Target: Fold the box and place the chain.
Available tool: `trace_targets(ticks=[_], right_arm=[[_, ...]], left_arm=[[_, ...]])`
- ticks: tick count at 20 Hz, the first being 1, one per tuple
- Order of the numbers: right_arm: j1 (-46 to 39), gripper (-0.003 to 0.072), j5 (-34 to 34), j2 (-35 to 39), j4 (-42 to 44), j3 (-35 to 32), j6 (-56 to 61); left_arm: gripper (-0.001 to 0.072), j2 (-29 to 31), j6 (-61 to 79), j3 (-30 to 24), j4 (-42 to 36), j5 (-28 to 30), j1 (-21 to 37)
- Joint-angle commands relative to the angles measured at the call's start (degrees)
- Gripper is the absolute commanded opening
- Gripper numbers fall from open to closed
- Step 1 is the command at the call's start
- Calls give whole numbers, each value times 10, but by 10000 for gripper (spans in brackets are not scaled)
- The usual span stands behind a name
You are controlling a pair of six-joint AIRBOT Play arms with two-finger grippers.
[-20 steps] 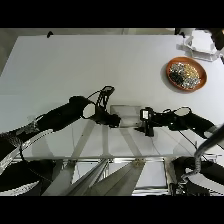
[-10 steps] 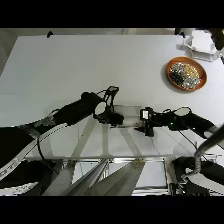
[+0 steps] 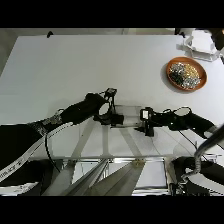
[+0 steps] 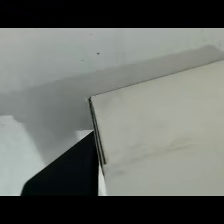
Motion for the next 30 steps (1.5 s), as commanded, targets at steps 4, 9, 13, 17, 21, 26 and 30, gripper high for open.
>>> trace_targets(ticks=[4,9,13,17,21,26,30], right_arm=[[0,323,0,0,0,0,0],[0,323,0,0,0,0,0],[0,323,0,0,0,0,0],[0,323,0,0,0,0,0],[0,323,0,0,0,0,0],[0,323,0,0,0,0,0],[0,323,0,0,0,0,0]], left_arm=[[0,-2,-50,1,0,9,0],[174,-2,-61,3,-3,9,0],[368,-2,-61,3,-3,9,0],[125,-2,-61,3,3,9,-1],[6,-2,-61,3,11,3,-1],[281,12,-57,3,9,0,2],[282,54,-10,3,4,-5,22]])
